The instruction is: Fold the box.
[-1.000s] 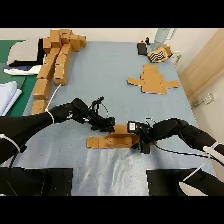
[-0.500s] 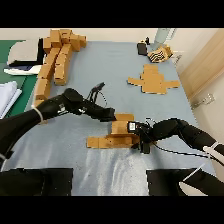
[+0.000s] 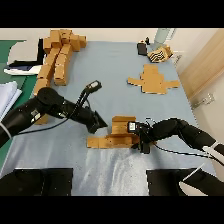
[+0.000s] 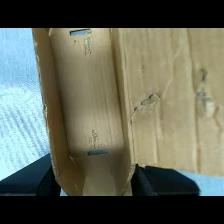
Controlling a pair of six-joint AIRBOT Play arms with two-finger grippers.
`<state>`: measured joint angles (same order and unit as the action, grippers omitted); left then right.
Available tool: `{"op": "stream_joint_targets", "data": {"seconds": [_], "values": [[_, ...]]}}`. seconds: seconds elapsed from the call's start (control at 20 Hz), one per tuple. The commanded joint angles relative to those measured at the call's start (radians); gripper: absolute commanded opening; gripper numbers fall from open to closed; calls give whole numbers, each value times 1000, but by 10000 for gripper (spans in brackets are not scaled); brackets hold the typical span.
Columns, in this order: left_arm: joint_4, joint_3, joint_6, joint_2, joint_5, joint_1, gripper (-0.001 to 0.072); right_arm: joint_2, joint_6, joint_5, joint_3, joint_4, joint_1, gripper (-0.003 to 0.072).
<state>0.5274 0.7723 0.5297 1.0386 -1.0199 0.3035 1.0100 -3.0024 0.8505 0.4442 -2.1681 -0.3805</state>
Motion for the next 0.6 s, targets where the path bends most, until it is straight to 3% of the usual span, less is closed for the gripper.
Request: {"op": "stream_joint_targets", "data": {"seconds": [0.0, 0.1, 0.15, 0.2, 0.25, 0.35, 0.55], "values": [[-43, -135, -292, -67, 72, -28, 14, 0, 0, 0, 0, 0, 0, 512], [-212, -234, -657, -66, 114, -35, 20, 0, 0, 0, 0, 0, 0, 511], [-256, -275, -808, -66, 122, -27, 217, 0, 0, 0, 0, 0, 0, 511], [-288, -307, -867, -66, 161, -19, 608, 0, 0, 0, 0, 0, 0, 511], [-308, -332, -874, -66, 225, -7, 686, 0, 0, 0, 0, 0, 0, 511], [-306, -359, -875, -52, 286, 5, 686, 0, 0, 0, 0, 0, 0, 512], [-287, -358, -883, 26, 309, 45, 686, 0, 0, 0, 0, 0, 0, 511]]}}
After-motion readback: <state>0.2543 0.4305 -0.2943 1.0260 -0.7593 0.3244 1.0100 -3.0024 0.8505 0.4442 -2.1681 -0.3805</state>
